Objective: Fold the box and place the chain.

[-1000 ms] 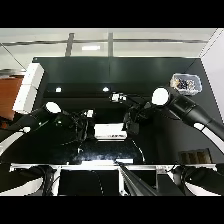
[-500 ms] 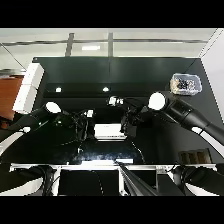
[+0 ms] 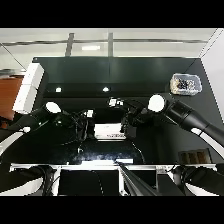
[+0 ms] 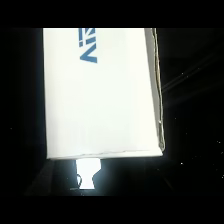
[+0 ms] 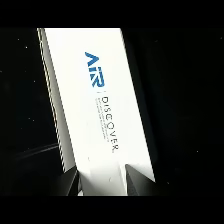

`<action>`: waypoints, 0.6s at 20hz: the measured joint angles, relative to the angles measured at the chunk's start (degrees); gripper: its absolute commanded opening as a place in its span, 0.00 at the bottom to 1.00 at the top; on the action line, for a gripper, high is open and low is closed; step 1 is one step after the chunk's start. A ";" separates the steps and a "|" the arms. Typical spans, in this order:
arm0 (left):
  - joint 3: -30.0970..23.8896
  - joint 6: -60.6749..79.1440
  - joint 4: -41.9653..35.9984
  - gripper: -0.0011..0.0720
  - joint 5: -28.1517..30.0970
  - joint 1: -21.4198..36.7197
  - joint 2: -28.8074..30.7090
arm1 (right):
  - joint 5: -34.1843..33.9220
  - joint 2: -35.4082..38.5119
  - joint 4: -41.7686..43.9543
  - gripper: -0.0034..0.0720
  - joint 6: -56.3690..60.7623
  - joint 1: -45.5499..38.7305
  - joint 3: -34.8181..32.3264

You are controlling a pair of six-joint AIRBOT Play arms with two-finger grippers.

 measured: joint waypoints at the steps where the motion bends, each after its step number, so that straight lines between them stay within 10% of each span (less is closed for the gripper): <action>1: 0.00 0.00 0.00 0.57 0.02 0.00 0.00 | -0.11 0.00 0.00 0.46 0.15 0.00 0.00; 12: 0.00 0.24 0.04 0.57 0.00 0.07 0.00 | -1.22 -0.04 -0.33 0.55 0.90 2.03 -1.16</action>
